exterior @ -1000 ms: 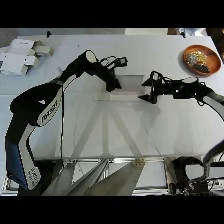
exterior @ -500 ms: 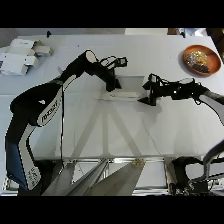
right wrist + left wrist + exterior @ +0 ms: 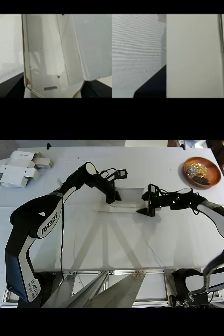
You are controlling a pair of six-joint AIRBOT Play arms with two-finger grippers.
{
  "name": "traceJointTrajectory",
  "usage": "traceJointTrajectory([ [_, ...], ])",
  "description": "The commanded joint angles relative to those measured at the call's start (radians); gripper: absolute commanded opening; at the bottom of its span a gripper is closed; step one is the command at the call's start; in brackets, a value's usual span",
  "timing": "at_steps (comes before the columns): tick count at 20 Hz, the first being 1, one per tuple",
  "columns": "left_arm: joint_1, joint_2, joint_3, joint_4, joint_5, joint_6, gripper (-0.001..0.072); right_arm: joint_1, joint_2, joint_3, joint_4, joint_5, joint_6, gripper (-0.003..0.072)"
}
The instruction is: Fold the box and place the chain.
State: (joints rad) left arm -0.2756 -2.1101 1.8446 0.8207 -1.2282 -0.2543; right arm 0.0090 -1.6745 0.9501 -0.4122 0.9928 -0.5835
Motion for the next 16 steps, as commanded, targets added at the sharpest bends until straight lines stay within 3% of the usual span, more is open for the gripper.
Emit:
traceJointTrajectory([
  [1,0.000,-0.001,0.000,0.000,0.002,0.000,0.0014,0.022,-0.003,0.002,-0.002,0.013,0.000,0.0690],
  [16,0.000,-0.001,0.000,0.000,0.002,0.000,0.0014,0.035,-0.013,0.018,-0.103,-0.016,0.032,0.0690],
])
